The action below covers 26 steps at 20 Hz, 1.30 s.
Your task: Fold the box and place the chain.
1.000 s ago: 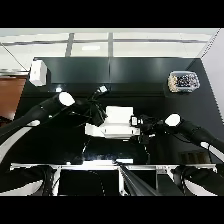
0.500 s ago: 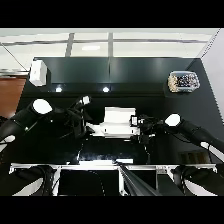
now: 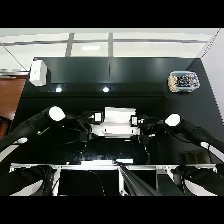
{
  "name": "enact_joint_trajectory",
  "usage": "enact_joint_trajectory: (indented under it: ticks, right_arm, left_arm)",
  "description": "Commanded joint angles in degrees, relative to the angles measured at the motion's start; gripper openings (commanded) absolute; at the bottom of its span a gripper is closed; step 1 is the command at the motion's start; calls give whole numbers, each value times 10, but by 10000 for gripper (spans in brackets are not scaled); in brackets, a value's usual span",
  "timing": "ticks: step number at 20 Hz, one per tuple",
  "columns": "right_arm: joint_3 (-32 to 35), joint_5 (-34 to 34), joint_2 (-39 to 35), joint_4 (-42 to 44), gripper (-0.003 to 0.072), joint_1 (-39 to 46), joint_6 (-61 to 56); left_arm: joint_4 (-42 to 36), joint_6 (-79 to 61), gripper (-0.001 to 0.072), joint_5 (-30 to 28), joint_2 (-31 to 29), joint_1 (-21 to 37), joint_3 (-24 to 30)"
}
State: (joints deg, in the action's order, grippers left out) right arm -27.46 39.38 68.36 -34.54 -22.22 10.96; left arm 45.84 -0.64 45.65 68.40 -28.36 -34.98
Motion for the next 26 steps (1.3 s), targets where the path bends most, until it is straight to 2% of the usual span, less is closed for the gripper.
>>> enact_joint_trajectory:
  ticks: [1,2,4,5,6,12,13,14,15,21,26]
  right_arm:
    - [0,0,0,0,183,0,0]
    - [0,0,0,0,183,0,0]
    - [0,0,0,0,183,0,0]
    - [0,0,0,0,183,0,0]
    - [0,0,0,0,184,0,0]
    - [0,0,0,0,183,0,0]
    - [0,0,0,0,183,0,0]
    - [0,0,0,0,183,0,0]
    - [0,0,0,0,183,0,0]
    - [0,0,0,0,183,0,0]
    - [0,0,0,0,183,0,0]
  left_arm:
    - [1,-9,675,-36,21,-32,0]
    - [2,-9,637,-41,23,-38,0]
    - [2,-9,619,-53,23,-45,0]
    - [2,-9,574,-54,23,-45,0]
    - [2,-9,496,-54,23,-43,0]
    - [2,-9,484,-56,23,-43,-6]
    - [0,-9,458,-56,23,-43,-7]
    - [0,-9,334,-56,23,-43,-7]
    - [-1,-8,248,-56,23,-43,-7]
    - [-94,-5,240,-55,27,-44,-6]
    - [-194,-12,235,-64,61,-45,-6]
